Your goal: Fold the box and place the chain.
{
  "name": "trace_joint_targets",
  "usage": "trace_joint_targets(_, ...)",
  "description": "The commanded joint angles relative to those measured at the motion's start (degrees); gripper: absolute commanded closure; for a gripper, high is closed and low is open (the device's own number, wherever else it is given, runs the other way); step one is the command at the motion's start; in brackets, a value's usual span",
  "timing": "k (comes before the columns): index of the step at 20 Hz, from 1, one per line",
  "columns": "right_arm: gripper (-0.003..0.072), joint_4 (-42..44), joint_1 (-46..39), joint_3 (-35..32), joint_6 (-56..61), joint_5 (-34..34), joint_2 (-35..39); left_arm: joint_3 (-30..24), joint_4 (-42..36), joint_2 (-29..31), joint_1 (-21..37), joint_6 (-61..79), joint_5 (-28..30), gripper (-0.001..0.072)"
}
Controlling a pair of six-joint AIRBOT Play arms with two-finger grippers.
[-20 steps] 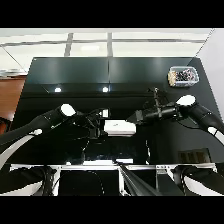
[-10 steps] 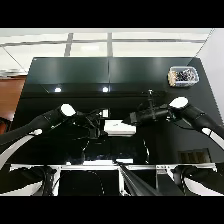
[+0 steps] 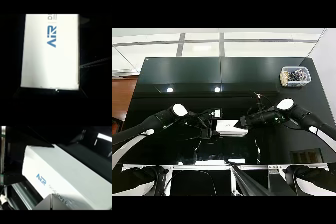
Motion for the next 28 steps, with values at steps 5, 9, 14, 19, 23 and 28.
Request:
trace_joint_targets(5,0.0675,-1.88,-0.13,0.37,-1.09,0.66,-0.9,0.02,0.0,-0.02,0.0,-0.02,0.0,0.0322)
trace_joint_targets(9,0.0674,-3.74,-4.31,6.34,-1.6,11.98,3.45,0.11,0.02,0.02,0.04,-0.02,-0.04,0.0322)
trace_joint_targets(14,0.0674,-13.53,-17.94,11.28,1.6,18.95,14.43,0.96,0.96,1.92,0.07,-1.86,0.83,0.0084)
trace_joint_targets(19,0.0674,-15.85,-31.12,11.28,1.88,23.34,20.61,3.28,15.69,7.69,0.07,-16.09,-3.67,-0.0005)
trace_joint_targets(23,0.0674,-16.0,-34.01,11.28,0.63,21.73,20.87,7.61,18.43,10.69,0.13,-24.96,-9.46,-0.0004)
trace_joint_targets(28,0.0674,-15.98,-33.97,11.28,0.28,20.81,20.87,12.22,10.88,7.96,-0.07,-27.26,-8.26,-0.0001)
